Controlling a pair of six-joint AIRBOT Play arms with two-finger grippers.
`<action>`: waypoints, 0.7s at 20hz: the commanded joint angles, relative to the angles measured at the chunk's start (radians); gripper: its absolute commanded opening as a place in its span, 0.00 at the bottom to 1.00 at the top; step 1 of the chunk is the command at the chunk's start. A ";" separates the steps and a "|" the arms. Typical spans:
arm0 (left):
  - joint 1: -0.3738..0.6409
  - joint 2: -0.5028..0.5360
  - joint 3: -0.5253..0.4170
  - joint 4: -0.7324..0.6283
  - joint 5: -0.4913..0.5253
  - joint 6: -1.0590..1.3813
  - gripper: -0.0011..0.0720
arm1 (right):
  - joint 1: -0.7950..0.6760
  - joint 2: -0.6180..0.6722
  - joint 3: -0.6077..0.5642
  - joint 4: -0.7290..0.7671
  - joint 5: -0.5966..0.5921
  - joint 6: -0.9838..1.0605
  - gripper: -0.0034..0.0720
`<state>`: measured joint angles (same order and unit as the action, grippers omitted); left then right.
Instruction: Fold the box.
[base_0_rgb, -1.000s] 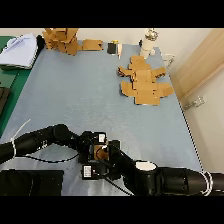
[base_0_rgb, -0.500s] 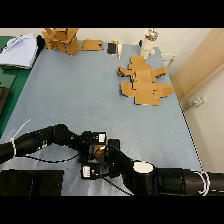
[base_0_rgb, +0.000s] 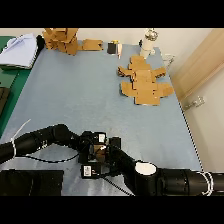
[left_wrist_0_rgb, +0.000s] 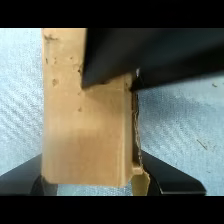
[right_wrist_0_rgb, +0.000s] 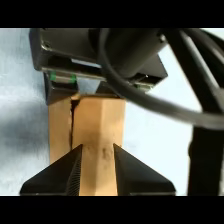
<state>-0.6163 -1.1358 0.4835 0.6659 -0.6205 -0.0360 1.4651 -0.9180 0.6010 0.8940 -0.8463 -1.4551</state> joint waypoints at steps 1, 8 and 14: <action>0.000 0.000 0.000 -0.001 0.000 -0.002 0.74 | 0.002 0.005 0.004 0.003 -0.002 0.000 0.41; 0.000 0.000 0.000 -0.001 0.000 -0.002 0.73 | 0.002 -0.008 0.003 0.017 0.003 0.000 0.30; 0.000 0.000 0.000 -0.001 0.000 -0.002 0.74 | 0.002 -0.011 -0.003 0.117 0.020 0.000 0.30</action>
<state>-0.6167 -1.1362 0.4835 0.6659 -0.6205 -0.0372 1.4662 -0.9279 0.6025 0.9642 -0.8341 -1.4548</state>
